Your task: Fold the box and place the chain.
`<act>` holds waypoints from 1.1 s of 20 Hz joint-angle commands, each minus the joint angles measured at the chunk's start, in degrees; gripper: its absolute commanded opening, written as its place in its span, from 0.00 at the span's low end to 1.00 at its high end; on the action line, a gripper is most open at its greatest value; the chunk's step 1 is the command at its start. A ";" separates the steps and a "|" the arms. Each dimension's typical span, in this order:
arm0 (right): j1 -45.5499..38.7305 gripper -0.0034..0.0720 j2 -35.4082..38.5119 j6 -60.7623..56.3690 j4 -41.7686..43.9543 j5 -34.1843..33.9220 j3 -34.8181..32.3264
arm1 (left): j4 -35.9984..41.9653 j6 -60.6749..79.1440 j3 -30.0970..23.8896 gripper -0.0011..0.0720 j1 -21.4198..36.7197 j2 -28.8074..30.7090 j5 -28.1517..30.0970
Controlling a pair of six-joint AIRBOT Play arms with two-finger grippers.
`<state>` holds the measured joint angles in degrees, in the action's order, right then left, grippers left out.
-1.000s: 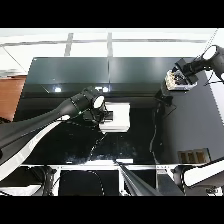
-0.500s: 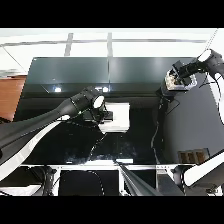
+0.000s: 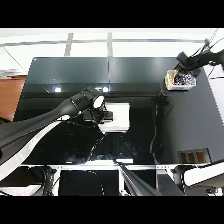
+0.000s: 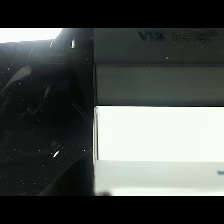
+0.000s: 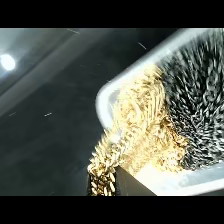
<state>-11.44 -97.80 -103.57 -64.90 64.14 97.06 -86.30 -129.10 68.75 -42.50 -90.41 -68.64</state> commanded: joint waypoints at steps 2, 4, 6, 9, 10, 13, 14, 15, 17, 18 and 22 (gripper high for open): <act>0.02 0.06 14.95 12.13 -0.48 0.33 0.07 | -0.02 0.00 0.04 0.05 0.07 -0.02 -0.39; 0.02 0.06 21.68 13.46 -0.15 -0.09 0.07 | -0.04 0.00 0.04 0.05 0.07 -0.02 -0.39; 0.02 0.06 27.61 14.08 0.07 -0.13 0.07 | -0.07 0.00 0.04 0.05 0.07 -0.02 -0.39; 0.04 0.06 34.82 14.95 3.13 1.16 0.07 | -0.04 0.00 0.04 0.05 0.07 -0.02 -0.39; 0.04 0.06 37.00 15.72 4.79 2.58 0.07 | -0.04 0.00 0.04 0.05 0.07 -0.02 -0.42; 0.59 0.06 41.97 17.11 9.09 8.37 0.07 | -0.04 0.00 0.04 0.05 0.07 -0.02 -0.59; 1.44 0.06 43.30 17.35 9.62 9.01 0.07 | -0.04 0.02 0.04 0.05 0.07 -0.02 -0.63; 2.62 0.06 44.63 17.38 10.01 9.14 0.07 | -0.04 0.02 0.04 0.05 0.07 -0.02 -0.66; 4.76 0.06 46.18 17.49 12.35 9.53 0.07 | -0.04 0.02 0.04 0.05 0.07 -0.02 -0.66; 5.84 0.06 46.40 17.57 14.40 10.14 0.07 | -0.04 0.02 0.04 0.05 0.07 -0.02 -0.66; 12.13 0.06 46.40 17.90 18.14 12.50 0.00 | -0.04 0.02 0.04 0.05 0.07 -0.02 -0.63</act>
